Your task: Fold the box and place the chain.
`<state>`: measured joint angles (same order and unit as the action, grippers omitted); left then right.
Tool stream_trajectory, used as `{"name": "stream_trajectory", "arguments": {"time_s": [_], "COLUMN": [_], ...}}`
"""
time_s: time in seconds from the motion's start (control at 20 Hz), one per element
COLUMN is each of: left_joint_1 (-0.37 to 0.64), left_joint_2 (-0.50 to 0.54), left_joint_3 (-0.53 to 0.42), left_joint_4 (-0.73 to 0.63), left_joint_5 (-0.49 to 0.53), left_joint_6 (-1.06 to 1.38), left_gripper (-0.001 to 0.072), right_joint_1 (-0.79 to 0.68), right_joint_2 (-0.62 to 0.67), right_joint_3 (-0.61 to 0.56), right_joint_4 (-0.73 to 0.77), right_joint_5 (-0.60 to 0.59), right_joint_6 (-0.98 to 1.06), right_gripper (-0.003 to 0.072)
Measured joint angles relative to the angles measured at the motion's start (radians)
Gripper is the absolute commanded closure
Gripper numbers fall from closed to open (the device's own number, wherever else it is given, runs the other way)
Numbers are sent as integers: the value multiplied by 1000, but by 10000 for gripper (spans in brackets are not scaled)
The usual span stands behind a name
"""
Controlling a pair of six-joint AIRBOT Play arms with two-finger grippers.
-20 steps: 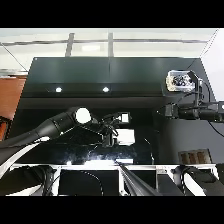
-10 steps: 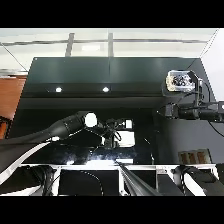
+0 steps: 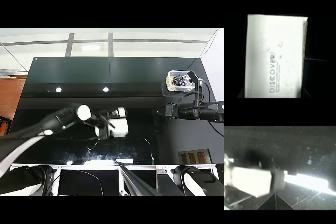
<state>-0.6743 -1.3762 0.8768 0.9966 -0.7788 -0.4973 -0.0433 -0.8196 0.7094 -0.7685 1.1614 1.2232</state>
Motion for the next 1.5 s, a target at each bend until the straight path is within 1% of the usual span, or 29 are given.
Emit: {"name": "stream_trajectory", "arguments": {"time_s": [0.15,0.3,0.4,0.5,0.6,0.65,0.8,0.95,1.0,1.1,1.2,1.3,1.4,1.5], "left_joint_1": [217,473,623,740,824,856,918,948,954,960,961,959,959,959], "left_joint_2": [6,-41,-115,-214,-325,-381,-532,-656,-689,-731,-753,-748,-710,-647], "left_joint_3": [55,172,290,434,586,663,864,1029,1067,1112,1141,1167,1183,1191], "left_joint_4": [78,121,134,144,156,165,216,286,308,327,347,371,387,397], "left_joint_5": [-8,-13,-26,-56,-102,-110,-145,-199,-218,-234,-257,-273,-309,-367], "left_joint_6": [-115,-212,-280,-329,-365,-389,-460,-517,-538,-568,-591,-624,-649,-667], "left_gripper": [357,357,359,360,360,360,360,359,317,1,0,0,0,5], "right_joint_1": [0,0,0,0,0,0,0,0,0,0,0,0,0,0], "right_joint_2": [0,0,0,0,0,0,0,0,0,0,0,0,0,0], "right_joint_3": [0,0,0,0,0,0,0,0,0,0,0,0,0,0], "right_joint_4": [0,2,5,9,11,18,28,32,32,32,32,32,31,31], "right_joint_5": [-1,-1,-3,-3,-3,-3,-10,-27,-31,-43,-55,-60,-59,-45], "right_joint_6": [0,0,0,1,11,17,27,31,31,32,34,34,34,34], "right_gripper": [673,672,673,673,673,672,672,672,672,672,672,672,672,672]}}
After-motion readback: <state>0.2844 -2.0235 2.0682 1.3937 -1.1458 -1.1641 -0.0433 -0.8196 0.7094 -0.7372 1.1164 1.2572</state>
